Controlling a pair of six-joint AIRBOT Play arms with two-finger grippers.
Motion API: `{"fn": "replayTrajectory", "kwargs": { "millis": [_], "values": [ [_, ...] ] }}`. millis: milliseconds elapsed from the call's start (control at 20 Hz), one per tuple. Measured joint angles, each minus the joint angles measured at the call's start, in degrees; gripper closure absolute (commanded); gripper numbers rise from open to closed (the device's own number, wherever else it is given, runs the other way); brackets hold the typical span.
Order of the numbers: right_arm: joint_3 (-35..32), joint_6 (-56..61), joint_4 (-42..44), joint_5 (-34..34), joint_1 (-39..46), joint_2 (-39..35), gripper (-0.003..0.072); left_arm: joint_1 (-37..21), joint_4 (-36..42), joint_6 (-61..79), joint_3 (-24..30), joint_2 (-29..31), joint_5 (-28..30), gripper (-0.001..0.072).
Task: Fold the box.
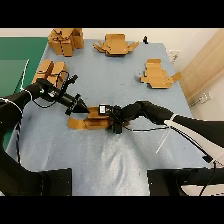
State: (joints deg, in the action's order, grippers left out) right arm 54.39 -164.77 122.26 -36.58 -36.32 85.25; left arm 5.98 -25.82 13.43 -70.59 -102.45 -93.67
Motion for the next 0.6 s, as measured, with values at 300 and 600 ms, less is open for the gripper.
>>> {"fn": "replayTrajectory", "kwargs": {
  "millis": [300,600],
  "values": [
    [0.0,1.0,-0.1,0.0,0.3,0.1,0.0287,0.0,0.1,-0.2,0.0,0.1,0.2,0.0407],
    [0.0,1.7,-0.3,0.0,0.3,0.1,0.0288,-3.9,-0.8,-8.2,-0.2,4.1,3.4,0.0688]
  ]
}}
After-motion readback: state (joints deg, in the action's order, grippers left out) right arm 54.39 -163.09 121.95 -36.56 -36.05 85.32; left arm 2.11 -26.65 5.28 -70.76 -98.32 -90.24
